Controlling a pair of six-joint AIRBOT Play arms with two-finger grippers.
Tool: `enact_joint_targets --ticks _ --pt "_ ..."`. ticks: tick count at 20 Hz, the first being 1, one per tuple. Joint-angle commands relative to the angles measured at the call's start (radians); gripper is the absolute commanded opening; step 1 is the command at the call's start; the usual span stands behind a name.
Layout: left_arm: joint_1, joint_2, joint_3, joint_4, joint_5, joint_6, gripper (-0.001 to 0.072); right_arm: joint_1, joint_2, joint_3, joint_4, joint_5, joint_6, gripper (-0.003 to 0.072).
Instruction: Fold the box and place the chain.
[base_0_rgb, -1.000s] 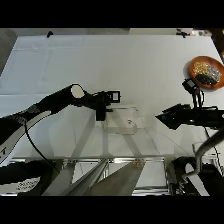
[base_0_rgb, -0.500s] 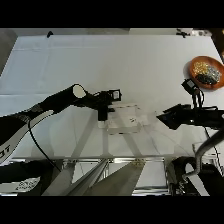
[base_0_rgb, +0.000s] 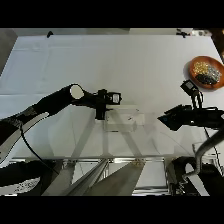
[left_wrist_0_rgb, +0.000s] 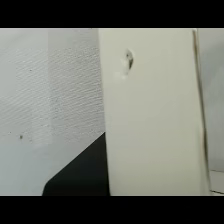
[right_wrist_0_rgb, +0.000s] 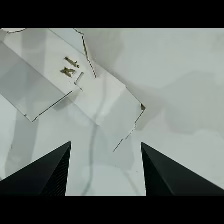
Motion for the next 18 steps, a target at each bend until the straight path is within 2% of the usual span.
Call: enact_joint_targets --ticks 1,4,5,7,8,13,18 --pt "-0.013 0.004 0.001 0.006 0.026 0.006 0.0006 0.000 0.001 0.000 -0.003 0.001 0.000 0.0491" --pt "-0.024 0.003 0.001 0.000 0.020 0.005 0.0018 0.000 0.001 0.000 -0.003 0.001 0.000 0.0491" --pt "-0.024 0.003 0.001 0.000 0.014 0.005 0.0046 0.000 0.001 0.000 -0.003 0.001 0.000 0.0491" --pt "-0.024 0.003 0.001 -0.001 0.007 -0.005 0.0153 0.000 0.001 0.000 -0.003 0.001 0.000 0.0491" --pt "-0.024 0.003 0.001 -0.002 0.002 -0.006 0.0169 0.000 0.001 0.000 -0.003 0.001 0.000 0.0491" --pt "-0.024 -0.002 0.001 -0.003 -0.031 -0.006 0.0177 0.000 0.001 0.000 -0.003 0.001 0.001 0.0490" --pt "-0.024 -0.051 0.001 -0.031 -0.071 -0.009 0.0172 0.000 0.001 0.000 -0.003 0.001 0.001 0.0481"
